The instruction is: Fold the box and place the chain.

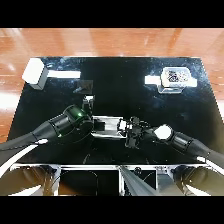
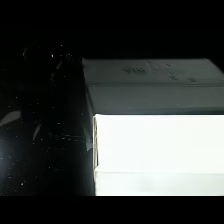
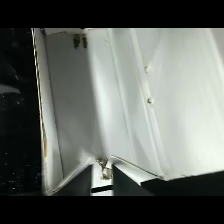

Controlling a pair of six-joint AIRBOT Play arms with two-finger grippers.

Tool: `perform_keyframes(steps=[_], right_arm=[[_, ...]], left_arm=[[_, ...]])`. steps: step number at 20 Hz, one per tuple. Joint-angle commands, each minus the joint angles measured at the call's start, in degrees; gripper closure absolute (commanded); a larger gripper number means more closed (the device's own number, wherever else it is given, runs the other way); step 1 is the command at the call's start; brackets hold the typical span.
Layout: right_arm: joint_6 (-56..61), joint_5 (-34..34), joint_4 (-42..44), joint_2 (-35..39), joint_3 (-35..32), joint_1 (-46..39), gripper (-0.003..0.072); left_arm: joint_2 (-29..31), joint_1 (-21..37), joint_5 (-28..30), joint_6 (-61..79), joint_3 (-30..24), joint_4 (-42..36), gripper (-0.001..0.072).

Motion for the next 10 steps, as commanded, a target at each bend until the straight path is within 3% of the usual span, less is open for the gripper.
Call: perform_keyframes(steps=[1, 4, 6, 8, 9, 10], right_arm=[[0.0, 0.0, 0.2, -0.24, 0.02, 0.48, 0.027], [0.0, 0.02, 0.17, -0.24, 0.02, 0.48, 0.0277], [-0.02, 0.02, 0.15, -0.22, 0.02, 0.48, 0.0488], [0.0, 0.02, 0.15, -0.24, 0.02, 0.48, 0.0446], [0.0, 0.0, 0.15, -0.24, 0.02, 0.48, 0.0285], [0.0, 0.02, 0.15, -0.24, 0.02, 0.48, 0.0275]], left_arm=[[-0.04, -0.04, 0.07, -0.02, -0.02, -0.04, 0.0689], [-0.04, -0.04, 0.04, -0.02, -0.02, -0.04, 0.0689], [-0.04, -0.04, 0.04, -0.02, -0.02, -0.04, 0.0689], [-0.04, -0.04, 0.07, -0.02, -0.02, -0.22, 0.0689], [-0.04, -0.04, 0.07, -0.02, -0.02, -0.22, 0.0689], [-0.04, -0.04, 0.07, -0.02, -0.02, -0.24, 0.0689]])
